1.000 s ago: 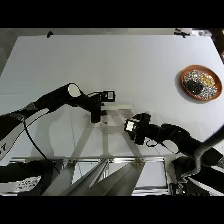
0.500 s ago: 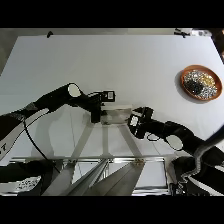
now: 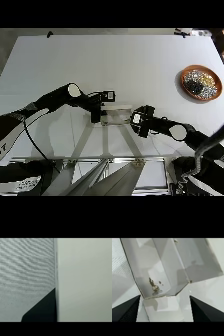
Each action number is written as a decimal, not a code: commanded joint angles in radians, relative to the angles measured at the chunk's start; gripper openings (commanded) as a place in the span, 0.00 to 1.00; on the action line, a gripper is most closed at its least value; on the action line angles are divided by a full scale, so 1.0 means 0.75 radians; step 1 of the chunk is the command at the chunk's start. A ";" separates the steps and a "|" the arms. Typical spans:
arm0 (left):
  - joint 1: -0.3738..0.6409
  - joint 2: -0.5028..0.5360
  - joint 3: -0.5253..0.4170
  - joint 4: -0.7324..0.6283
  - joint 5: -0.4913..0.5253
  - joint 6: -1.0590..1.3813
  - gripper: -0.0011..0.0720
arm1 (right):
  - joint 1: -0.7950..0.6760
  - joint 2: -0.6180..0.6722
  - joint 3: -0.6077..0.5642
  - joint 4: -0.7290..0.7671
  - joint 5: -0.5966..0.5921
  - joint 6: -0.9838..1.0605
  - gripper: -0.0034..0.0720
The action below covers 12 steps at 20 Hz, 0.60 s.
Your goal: Fold the box and place the chain.
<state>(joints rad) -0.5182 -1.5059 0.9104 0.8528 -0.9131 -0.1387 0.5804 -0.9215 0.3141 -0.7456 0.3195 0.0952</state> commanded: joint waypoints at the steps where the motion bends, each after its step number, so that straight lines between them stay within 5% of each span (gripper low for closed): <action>1: -0.001 0.001 -0.001 0.001 0.000 0.000 0.03 | -0.015 -0.051 0.007 0.157 0.054 -0.139 0.95; 5: -0.001 0.001 -0.001 0.001 0.000 0.000 0.03 | -0.029 -0.066 0.016 0.173 0.038 -0.173 0.96; 12: -0.001 0.001 -0.001 0.001 0.000 0.000 0.03 | -0.182 -0.192 0.163 0.189 0.258 -0.366 0.96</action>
<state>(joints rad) -0.5182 -1.5059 0.9104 0.8528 -0.9131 -0.1390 0.4793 -1.0195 0.3916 -0.6128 0.4431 -0.1310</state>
